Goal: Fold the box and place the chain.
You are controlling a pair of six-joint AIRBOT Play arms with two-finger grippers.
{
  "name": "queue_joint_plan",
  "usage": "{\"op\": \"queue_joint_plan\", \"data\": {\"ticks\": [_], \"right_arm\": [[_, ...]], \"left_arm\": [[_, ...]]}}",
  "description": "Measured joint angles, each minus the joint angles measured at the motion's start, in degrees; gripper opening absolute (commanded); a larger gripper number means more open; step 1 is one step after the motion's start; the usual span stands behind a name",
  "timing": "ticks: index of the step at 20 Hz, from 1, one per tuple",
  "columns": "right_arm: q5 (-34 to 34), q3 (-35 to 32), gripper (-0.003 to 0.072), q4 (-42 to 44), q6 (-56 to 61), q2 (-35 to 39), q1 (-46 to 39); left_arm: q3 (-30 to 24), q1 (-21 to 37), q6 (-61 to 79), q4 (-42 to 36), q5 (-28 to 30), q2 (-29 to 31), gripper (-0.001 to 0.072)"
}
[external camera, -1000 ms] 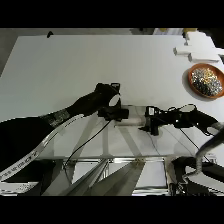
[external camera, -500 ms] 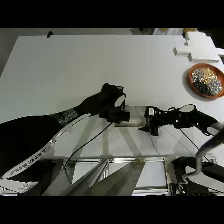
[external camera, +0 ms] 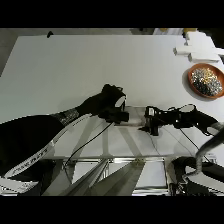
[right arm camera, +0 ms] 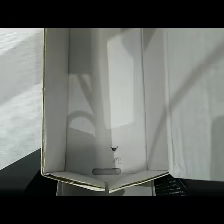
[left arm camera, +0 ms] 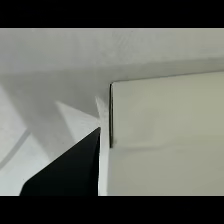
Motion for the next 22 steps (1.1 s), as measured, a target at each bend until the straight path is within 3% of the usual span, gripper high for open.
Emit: {"op": "queue_joint_plan", "data": {"ticks": [8, 10, 14, 18, 22], "right_arm": [[0.07, 0.02, 0.0398, 0.11, 0.2, 0.0, 0.02], [0.17, 0.02, 0.0398, 0.11, 0.22, 0.0, 0.02], [0.26, 0.0, 0.0398, 0.02, 0.26, 0.0, 0.02], [0.13, 0.02, 0.0398, -0.35, -0.11, 0.0, 0.0], [0.07, 0.0, 0.0398, -0.17, -0.02, 0.0, 0.0]], "left_arm": [[-0.04, 0.76, -0.15, -0.31, -0.07, 0.76, 0.0126], [-0.04, 0.79, -0.17, -0.81, 0.09, 0.76, 0.0004], [-0.04, 0.68, -0.33, -1.22, 0.17, 0.72, 0.0004], [-0.04, 0.66, 0.5, -2.27, -0.42, 0.96, 0.0153], [-0.04, 1.2, 5.86, -3.04, -0.83, 2.16, 0.0154]]}}
